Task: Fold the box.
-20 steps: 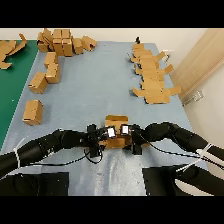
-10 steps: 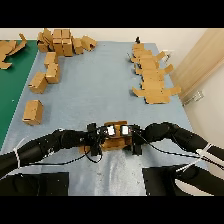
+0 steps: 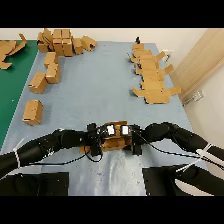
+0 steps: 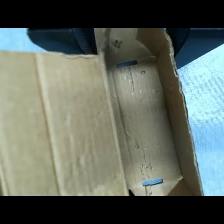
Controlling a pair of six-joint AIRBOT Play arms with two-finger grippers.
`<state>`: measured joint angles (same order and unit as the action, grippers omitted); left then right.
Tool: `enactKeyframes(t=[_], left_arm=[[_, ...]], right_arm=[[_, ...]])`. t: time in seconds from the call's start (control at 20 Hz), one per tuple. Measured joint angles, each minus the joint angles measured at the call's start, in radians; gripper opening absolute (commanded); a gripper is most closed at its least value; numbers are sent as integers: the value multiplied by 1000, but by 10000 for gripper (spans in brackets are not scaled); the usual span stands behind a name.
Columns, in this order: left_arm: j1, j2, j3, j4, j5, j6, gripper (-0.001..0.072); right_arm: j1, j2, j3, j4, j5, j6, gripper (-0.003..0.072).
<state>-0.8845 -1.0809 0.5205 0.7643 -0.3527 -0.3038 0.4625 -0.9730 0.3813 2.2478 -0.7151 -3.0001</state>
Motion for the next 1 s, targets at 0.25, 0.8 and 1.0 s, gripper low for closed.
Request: enactKeyframes(t=[0.25, 0.8, 1.0], left_arm=[[0, 0, 0, 3, 3, -1, 527], [142, 93, 0, 35, -121, -3, 526], [198, 146, 0, 134, -285, -30, 527]], right_arm=[[0, 0, 0, 1, 2, 0, 521], [0, 0, 0, 0, 1, 0, 521], [0, 0, 0, 0, 1, 0, 521]])
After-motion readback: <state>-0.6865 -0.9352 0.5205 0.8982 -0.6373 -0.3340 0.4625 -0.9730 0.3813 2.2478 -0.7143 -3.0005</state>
